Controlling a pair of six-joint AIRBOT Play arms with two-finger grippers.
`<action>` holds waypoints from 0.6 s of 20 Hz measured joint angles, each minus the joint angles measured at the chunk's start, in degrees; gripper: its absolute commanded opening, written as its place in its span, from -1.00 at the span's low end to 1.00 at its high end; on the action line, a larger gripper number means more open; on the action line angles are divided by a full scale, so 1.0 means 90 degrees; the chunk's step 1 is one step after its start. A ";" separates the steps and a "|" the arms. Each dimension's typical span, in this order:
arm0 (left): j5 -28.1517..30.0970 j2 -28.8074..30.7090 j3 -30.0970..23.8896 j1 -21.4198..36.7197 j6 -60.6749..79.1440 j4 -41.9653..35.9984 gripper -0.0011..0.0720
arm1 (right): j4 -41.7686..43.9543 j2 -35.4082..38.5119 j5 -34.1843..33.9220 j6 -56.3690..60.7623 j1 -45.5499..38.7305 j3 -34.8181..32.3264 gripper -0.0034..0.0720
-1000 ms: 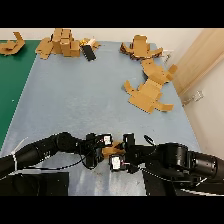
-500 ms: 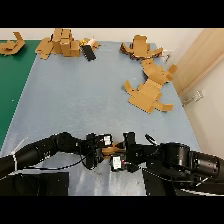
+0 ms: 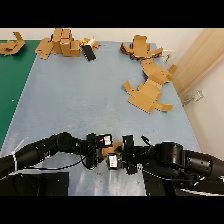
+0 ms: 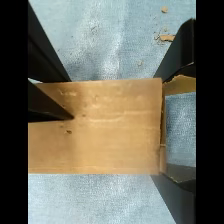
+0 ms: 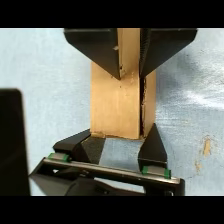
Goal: Fold the box.
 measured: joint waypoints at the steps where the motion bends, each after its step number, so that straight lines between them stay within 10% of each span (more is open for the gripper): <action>1: -0.0002 0.0000 0.0000 0.0000 0.0000 0.0000 0.32 | 0.0039 -0.0005 -0.0010 -0.0002 0.0000 0.0000 -0.28; 5: -0.0024 0.0000 0.0000 0.0000 0.0005 0.0000 0.32 | 0.0126 0.0104 -0.0136 0.0058 0.0000 0.0000 0.08; 12: -0.0007 0.0000 0.0000 0.0000 0.0002 -0.0002 0.32 | 0.0187 0.0199 -0.0379 0.0389 0.0000 0.0000 0.11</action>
